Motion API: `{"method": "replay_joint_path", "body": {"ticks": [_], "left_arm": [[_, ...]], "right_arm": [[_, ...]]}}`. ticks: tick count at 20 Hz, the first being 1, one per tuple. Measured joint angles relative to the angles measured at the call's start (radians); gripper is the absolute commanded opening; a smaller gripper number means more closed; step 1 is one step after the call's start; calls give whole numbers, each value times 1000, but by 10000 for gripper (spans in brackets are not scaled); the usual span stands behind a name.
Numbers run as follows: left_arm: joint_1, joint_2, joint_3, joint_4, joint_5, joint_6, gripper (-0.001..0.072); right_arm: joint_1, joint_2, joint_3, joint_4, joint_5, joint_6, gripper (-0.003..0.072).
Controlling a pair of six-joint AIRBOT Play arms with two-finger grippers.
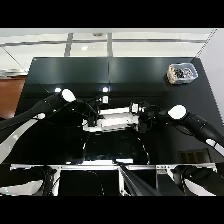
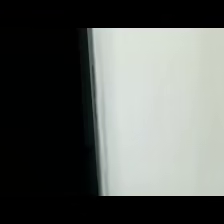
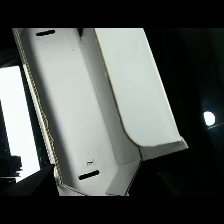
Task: Fold the box and place the chain.
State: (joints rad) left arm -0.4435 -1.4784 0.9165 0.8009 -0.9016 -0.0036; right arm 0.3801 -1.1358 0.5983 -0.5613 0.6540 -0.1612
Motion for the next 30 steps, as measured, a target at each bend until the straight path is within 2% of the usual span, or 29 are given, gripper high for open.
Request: {"method": "replay_joint_path", "body": {"ticks": [7,13,26,27,28,30], "left_arm": [[-8,-2,33,47,-42,-28,29],[-48,-14,37,100,-16,-45,29],[-62,-23,38,111,8,-55,30],[-62,-23,38,112,8,-55,30],[-62,-23,38,113,8,-55,30],[-62,-23,38,114,9,-56,30]], "right_arm": [[5,-51,0,48,52,-68,702],[13,-94,0,57,46,-100,702],[15,-167,5,45,56,-127,701],[15,-171,7,41,57,-127,700],[15,-175,9,39,58,-127,660],[16,-180,11,35,58,-127,660]]}}
